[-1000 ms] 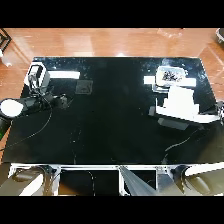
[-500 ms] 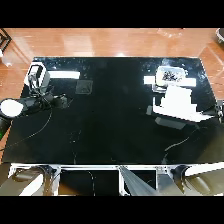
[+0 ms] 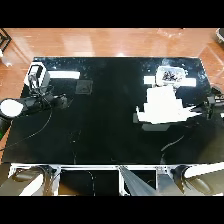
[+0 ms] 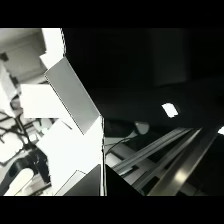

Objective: Fold the box and place the chain.

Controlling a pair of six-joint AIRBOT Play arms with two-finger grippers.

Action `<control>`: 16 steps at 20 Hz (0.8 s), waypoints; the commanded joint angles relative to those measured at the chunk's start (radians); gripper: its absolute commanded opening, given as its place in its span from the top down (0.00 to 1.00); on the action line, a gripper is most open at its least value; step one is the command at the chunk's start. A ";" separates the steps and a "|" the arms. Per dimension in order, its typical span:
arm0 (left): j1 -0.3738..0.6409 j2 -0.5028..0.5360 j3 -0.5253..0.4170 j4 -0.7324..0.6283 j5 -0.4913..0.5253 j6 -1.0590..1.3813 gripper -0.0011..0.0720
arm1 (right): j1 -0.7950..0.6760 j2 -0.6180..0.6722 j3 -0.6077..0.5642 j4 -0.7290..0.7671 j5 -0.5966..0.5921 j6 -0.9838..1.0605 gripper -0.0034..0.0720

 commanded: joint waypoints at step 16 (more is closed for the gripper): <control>0.000 -0.211 0.000 -0.465 -0.182 0.259 0.12 | 0.754 0.765 -0.716 0.332 -0.735 0.002 0.93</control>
